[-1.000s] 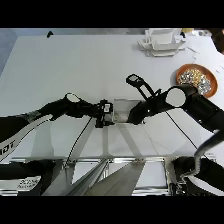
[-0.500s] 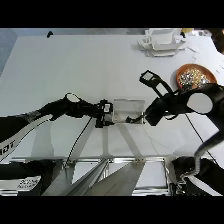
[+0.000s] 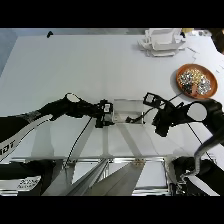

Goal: Fold the box and place the chain.

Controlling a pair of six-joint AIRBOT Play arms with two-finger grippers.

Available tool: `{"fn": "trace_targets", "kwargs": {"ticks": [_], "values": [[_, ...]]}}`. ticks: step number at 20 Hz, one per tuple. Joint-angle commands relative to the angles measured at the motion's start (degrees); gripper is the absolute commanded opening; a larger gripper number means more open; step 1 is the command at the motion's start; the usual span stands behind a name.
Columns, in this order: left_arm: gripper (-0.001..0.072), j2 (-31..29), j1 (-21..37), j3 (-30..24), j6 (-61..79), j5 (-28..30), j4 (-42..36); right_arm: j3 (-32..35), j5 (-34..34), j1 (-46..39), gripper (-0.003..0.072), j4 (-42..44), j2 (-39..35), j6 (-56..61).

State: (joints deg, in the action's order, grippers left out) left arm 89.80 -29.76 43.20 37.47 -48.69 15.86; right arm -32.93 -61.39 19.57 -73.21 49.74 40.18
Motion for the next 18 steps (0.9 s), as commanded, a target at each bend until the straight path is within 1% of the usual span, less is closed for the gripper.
{"fn": "trace_targets", "kwargs": {"ticks": [1,4,6,8,10,13,18], "values": [[0.0086,-0.04,0.02,0.04,0.02,0.02,0.02,6.21,7.98,-0.42,0.0174,1.42,0.96,-11.85],[0.0086,-0.04,0.02,0.04,0.02,0.00,0.00,6.49,14.56,-0.42,0.0178,2.91,4.07,-12.24],[0.0086,-0.04,0.02,0.04,0.02,0.02,0.00,6.49,17.11,-0.42,0.0179,4.92,6.75,-12.28],[0.0086,-0.04,0.02,0.04,0.02,0.02,0.02,6.49,17.14,0.17,0.0182,5.81,9.55,-15.28],[0.0086,-0.04,0.02,0.04,0.02,0.02,0.00,6.49,17.55,1.22,0.0187,5.79,10.80,-16.90],[0.0086,-0.04,0.02,0.04,0.02,0.00,0.00,6.49,19.87,1.29,0.0187,5.99,10.86,-16.44],[0.0086,-0.04,0.02,0.04,0.02,0.02,0.00,6.49,20.59,1.31,0.0185,9.27,10.88,-16.50]]}}
